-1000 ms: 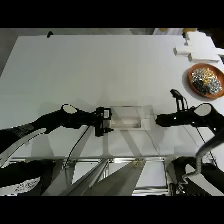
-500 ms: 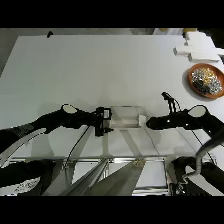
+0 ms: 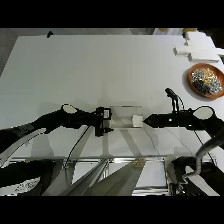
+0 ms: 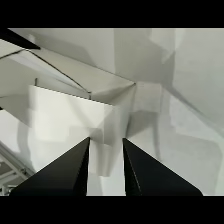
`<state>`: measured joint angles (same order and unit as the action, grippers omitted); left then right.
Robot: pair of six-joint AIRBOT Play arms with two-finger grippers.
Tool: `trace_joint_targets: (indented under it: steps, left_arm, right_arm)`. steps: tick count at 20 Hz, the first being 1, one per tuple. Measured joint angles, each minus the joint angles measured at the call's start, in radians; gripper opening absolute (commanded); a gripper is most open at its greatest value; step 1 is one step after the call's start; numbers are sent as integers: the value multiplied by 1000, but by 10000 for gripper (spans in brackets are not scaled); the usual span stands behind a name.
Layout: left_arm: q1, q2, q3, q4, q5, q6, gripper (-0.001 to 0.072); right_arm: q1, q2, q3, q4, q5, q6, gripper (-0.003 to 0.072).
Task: Fold the box and place the chain.
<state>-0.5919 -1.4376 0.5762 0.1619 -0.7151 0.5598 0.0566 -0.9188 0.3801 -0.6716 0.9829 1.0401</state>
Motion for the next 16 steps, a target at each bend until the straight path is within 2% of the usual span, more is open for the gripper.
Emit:
trace_joint_targets:
  steps: [2, 4, 11, 16]
  left_arm:
    - [0, 0, 0, 0, 0, 0, 74]
    - [0, 0, 0, 0, 0, 0, 74]
    - [0, 0, 0, -1, 0, 0, 74]
    - [0, 0, 0, 0, 0, 0, 74]
  right_arm:
    - [27, 5, 0, 3, -16, 6, 243]
    - [68, 7, 0, -4, -50, 28, 302]
    - [192, 8, 17, -42, -150, 151, 302]
    - [308, -13, 95, -230, -185, 414, 342]
